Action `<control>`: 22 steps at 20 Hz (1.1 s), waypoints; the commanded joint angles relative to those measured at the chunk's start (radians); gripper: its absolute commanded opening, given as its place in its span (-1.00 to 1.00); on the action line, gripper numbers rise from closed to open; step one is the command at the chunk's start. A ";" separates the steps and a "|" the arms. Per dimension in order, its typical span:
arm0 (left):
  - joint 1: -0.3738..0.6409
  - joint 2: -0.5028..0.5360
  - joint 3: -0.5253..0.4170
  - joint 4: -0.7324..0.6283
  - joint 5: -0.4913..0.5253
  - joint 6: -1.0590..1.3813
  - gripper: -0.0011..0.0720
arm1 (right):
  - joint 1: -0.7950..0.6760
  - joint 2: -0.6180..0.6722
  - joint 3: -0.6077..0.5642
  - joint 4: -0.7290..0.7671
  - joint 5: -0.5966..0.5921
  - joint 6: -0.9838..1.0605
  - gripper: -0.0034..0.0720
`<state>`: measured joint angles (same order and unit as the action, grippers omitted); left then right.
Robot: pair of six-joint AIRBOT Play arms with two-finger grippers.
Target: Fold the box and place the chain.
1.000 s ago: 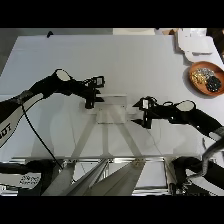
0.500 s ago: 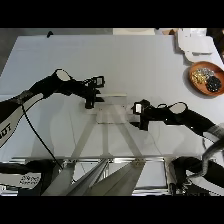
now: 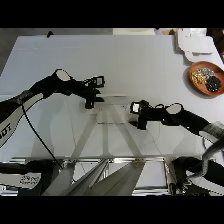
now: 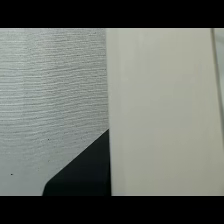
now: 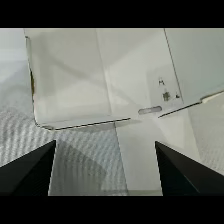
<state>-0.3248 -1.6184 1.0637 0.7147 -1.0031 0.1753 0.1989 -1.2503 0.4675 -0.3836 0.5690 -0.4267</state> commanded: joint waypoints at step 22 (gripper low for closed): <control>-0.001 -0.001 -0.001 0.000 0.000 0.000 -0.94 | 0.002 -0.015 0.008 0.152 0.013 0.265 0.91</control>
<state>-0.3248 -1.6184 1.0634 0.7151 -1.0035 0.1757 0.1997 -1.2667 0.4702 -0.2314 0.6083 -0.2306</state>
